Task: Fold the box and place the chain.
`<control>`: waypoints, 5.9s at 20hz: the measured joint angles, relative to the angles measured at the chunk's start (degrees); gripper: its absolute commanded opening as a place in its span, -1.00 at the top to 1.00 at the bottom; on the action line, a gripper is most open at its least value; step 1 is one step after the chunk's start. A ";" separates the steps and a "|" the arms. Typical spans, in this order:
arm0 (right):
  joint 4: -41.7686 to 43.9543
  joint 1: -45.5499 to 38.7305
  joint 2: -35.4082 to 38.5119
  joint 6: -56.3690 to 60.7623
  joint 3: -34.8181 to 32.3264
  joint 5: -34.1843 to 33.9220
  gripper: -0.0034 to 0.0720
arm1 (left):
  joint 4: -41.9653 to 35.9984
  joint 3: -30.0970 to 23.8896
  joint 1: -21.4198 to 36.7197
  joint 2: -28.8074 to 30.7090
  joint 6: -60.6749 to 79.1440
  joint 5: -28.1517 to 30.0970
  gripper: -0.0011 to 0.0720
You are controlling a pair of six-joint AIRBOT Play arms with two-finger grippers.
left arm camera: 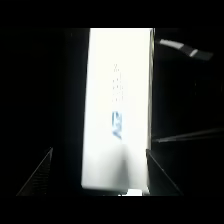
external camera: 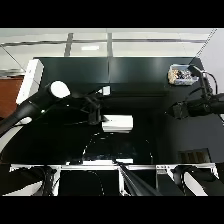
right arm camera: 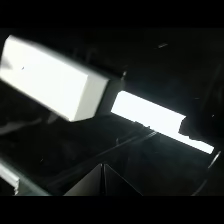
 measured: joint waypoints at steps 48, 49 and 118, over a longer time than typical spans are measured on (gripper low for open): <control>-1.77 -1.25 1.51 3.06 -0.35 -5.95 0.88 | 43.25 11.80 5.20 -1.84 -48.26 -21.46 0.01; -1.84 -1.25 1.51 2.97 -0.33 -6.16 0.88 | 44.44 11.34 9.46 -0.79 -51.52 -24.00 0.01; -11.69 1.88 2.10 -2.16 -13.03 -39.52 0.88 | 34.14 -19.69 28.46 40.41 -66.01 6.58 0.90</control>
